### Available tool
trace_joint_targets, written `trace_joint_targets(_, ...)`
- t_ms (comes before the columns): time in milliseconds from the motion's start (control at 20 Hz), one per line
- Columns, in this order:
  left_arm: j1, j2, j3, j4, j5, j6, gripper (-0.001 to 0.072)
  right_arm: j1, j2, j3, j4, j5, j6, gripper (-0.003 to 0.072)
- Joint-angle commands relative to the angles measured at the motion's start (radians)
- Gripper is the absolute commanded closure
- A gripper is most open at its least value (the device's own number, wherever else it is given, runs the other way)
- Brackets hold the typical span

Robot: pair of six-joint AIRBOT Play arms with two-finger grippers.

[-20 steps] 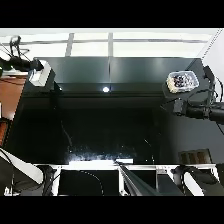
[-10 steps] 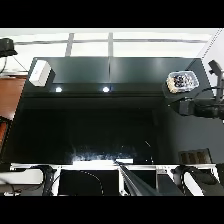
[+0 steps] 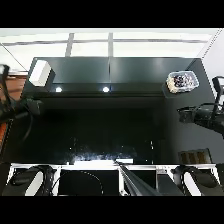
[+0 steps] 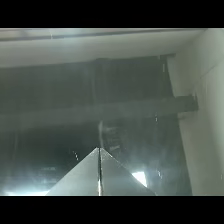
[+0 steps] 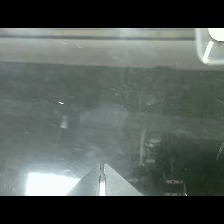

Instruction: Fold the box and place the chain.

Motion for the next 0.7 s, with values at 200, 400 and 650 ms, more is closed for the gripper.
trace_joint_targets(200,-0.013,0.110,-0.137,-0.090,0.048,0.003,0.0675,0.000,0.010,-0.042,-0.009,0.001,0.008,0.0645)
trace_joint_targets(400,-0.013,0.109,-0.137,-0.100,0.048,0.003,0.0676,0.000,0.010,-0.042,-0.009,0.001,0.008,0.0646)
trace_joint_targets(650,-0.013,0.110,-0.137,-0.100,0.048,0.003,0.0676,0.000,0.010,-0.042,-0.009,0.001,0.008,0.0646)
